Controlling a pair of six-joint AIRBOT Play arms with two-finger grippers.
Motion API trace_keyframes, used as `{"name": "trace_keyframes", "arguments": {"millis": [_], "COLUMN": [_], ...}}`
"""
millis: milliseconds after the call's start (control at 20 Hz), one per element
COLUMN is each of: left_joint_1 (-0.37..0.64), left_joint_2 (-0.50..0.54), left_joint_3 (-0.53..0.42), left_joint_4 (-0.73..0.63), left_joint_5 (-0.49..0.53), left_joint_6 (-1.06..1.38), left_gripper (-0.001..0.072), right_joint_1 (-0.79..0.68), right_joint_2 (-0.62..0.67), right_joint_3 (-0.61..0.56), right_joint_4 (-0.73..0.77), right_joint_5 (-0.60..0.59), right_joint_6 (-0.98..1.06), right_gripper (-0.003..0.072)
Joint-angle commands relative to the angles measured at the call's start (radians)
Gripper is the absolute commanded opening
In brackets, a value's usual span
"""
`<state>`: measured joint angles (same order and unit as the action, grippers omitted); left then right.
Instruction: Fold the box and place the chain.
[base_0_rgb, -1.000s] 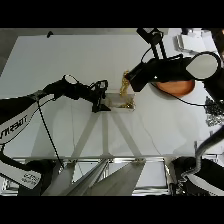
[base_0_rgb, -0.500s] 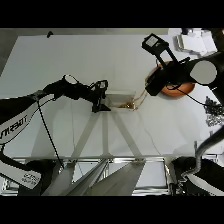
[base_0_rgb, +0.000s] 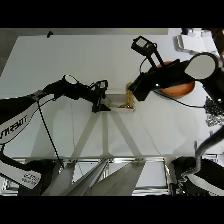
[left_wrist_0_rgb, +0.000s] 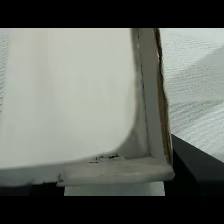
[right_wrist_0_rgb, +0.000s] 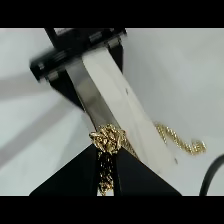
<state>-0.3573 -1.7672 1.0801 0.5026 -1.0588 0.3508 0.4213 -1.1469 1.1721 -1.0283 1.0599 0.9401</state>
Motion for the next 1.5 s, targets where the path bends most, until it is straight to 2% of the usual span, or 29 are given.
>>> {"name": "trace_keyframes", "arguments": {"millis": [0,150,400,950,1100,1450], "left_joint_1": [0.000,0.000,0.000,0.000,0.000,0.000], "left_joint_2": [0.000,0.000,0.000,0.000,0.000,0.000], "left_joint_3": [0.000,0.000,0.000,0.000,0.000,0.000], "left_joint_4": [0.000,0.000,0.000,0.000,0.000,0.000], "left_joint_5": [0.000,0.000,0.000,0.000,0.000,0.000], "left_joint_6": [0.000,0.000,0.000,0.000,0.000,0.000], "left_gripper": [0.0257,0.0257,0.0257,0.0257,0.0257,0.0257], "right_joint_1": [0.000,0.000,0.003,0.002,0.002,0.005], "right_joint_2": [-0.070,-0.160,-0.285,-0.276,-0.277,-0.296], "right_joint_3": [0.001,0.001,0.000,0.000,0.000,0.000], "right_joint_4": [0.160,0.161,0.161,0.097,0.085,0.055], "right_joint_5": [-0.148,-0.183,-0.125,-0.096,-0.031,-0.028], "right_joint_6": [-0.061,-0.061,-0.106,-0.141,-0.195,-0.224], "right_gripper": [0.0014,0.0014,0.0014,0.0014,0.0013,0.0013]}}
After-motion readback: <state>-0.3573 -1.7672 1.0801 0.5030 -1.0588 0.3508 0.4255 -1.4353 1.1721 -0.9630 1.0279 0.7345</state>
